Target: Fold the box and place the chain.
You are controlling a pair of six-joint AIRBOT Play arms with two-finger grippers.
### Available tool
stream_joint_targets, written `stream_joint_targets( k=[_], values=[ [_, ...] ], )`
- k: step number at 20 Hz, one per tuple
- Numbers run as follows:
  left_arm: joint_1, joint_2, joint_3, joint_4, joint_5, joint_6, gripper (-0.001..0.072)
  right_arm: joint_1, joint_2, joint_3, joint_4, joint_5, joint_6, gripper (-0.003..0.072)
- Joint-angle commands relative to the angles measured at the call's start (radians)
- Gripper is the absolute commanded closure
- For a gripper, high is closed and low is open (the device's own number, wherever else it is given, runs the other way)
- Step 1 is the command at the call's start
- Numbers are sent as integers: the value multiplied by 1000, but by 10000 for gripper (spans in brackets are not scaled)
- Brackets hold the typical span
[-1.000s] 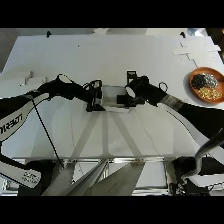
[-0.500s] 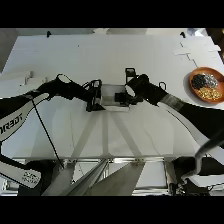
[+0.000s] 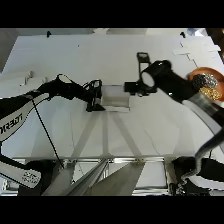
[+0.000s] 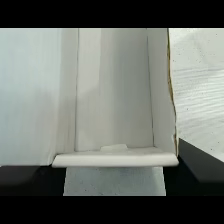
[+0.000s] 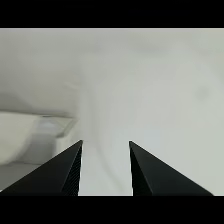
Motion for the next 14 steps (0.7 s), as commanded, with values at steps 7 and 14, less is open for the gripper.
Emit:
stream_joint_targets(
  k=[7, 14],
  values=[
    [1, 0, 0, -2, 1, 0, 245, -445, 109, 1, -191, 150, -349, 363],
    [1, 0, 0, -2, 1, 0, 245, -873, 66, 1, -148, -56, -453, 359]
  ],
)
